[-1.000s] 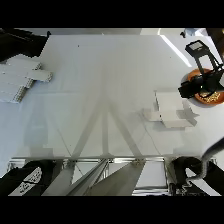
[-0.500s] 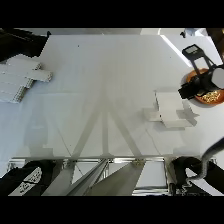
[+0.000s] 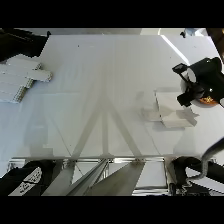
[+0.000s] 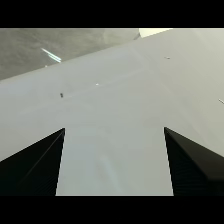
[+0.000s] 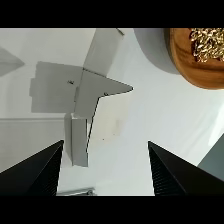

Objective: Fold the box and place the chain.

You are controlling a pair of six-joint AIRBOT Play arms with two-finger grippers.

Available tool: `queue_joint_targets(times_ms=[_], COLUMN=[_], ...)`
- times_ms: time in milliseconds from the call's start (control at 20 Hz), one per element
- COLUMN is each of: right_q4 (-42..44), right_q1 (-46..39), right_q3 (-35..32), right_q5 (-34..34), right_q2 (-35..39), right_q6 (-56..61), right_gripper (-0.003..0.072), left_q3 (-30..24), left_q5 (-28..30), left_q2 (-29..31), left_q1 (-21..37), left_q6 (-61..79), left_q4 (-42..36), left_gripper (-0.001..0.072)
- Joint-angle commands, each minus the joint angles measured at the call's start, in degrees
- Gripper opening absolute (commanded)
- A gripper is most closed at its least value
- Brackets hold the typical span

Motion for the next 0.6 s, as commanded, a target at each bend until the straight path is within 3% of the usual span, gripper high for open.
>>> queue_joint_targets(times_ms=[0, 250, 550], right_q4=[-0.3, 10.1, 7.8], right_q1=[-4.5, -8.4, -7.7], right_q3=[-0.1, -0.7, -1.4], right_q5=[2.4, -0.1, -2.0], right_q2=[-1.8, -1.8, -5.9], right_q6=[1.5, 1.5, 1.6], right_gripper=[0.058, 0.058, 0.058], left_q3=[0.1, 0.1, 0.1], left_q5=[0.0, 0.0, 0.0], left_q2=[0.0, 0.0, 0.0], left_q1=[0.0, 0.0, 0.0], left_q6=[0.0, 0.0, 0.0], left_q4=[0.0, 0.0, 0.0], left_gripper=[0.0694, 0.0694, 0.0694])
